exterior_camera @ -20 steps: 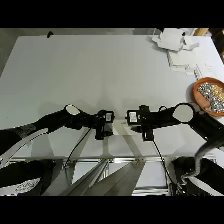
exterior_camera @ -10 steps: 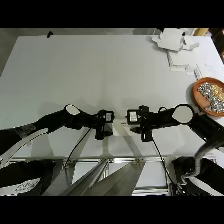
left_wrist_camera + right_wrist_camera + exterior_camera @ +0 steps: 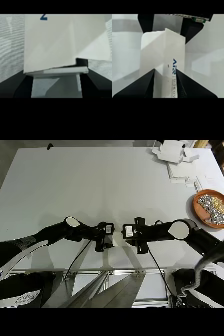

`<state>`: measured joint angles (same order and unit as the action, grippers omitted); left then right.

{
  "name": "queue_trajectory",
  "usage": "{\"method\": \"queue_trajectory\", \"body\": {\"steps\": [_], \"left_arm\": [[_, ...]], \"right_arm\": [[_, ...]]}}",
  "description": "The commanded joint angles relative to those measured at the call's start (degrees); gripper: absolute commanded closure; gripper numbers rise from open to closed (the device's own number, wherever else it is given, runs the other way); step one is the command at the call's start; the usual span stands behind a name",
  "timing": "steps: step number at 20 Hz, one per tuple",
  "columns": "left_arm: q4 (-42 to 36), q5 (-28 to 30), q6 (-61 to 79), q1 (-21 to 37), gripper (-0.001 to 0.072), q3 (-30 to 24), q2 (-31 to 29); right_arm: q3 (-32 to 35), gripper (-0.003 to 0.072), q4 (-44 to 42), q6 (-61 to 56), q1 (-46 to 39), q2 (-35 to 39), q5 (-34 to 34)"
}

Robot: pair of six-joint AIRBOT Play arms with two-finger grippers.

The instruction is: Fold the box and place the chain.

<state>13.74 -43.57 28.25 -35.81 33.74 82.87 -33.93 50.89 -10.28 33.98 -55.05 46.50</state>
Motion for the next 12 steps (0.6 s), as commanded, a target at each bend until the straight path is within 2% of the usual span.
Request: {"method": "queue_trajectory", "body": {"steps": [1, 3, 6, 12], "left_arm": [[0.0, 0.07, -0.02, 0.0, 0.0437, 0.02, 0.0], [0.0, 0.07, 0.0, 0.0, 0.0437, 0.02, 0.0], [0.0, 0.07, 0.0, 0.0, 0.0437, 0.02, 0.0], [0.0, 0.07, -0.02, 0.0, 0.0437, 0.02, 0.0]], "right_arm": [[0.02, 0.0391, 2.84, -0.46, 0.31, -0.02, -1.99], [0.02, 0.0402, 2.86, -0.46, 0.31, -0.02, -2.01], [0.04, 0.0515, 2.86, -0.46, 0.31, -0.04, -1.97], [0.04, 0.0531, 2.62, -0.44, 0.31, -3.02, -0.57]]}}
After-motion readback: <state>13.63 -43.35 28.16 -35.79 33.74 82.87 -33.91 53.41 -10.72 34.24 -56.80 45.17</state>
